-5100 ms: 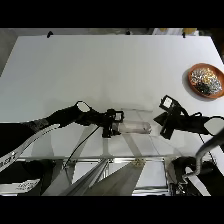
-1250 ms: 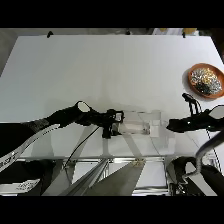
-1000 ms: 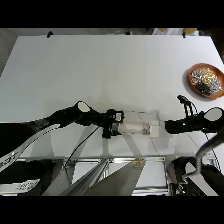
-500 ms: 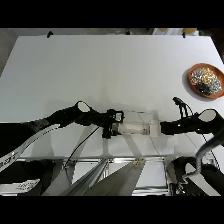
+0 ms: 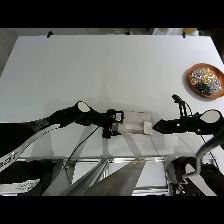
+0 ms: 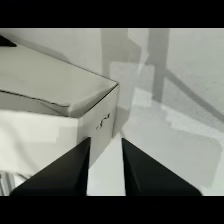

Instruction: Fold the box and place the chain.

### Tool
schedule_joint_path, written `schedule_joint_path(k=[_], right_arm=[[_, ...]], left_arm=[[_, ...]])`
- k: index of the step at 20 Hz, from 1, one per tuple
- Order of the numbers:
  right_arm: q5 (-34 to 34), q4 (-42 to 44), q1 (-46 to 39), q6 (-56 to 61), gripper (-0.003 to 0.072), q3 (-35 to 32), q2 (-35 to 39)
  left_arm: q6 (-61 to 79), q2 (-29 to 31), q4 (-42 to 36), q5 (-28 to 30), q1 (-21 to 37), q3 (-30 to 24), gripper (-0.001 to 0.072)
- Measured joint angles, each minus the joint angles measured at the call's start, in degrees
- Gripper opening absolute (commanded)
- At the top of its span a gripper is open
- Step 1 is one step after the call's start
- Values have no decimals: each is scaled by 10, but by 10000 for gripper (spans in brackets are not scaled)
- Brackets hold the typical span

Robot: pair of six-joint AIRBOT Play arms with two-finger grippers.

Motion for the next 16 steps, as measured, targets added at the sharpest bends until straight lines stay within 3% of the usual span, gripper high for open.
schedule_joint_path(k=[8,16], right_arm=[[23,30,16,0,297,0,23],[-48,-27,127,139,328,14,24]], left_arm=[[0,0,0,0,0,0,314],[0,0,0,0,0,0,314]])
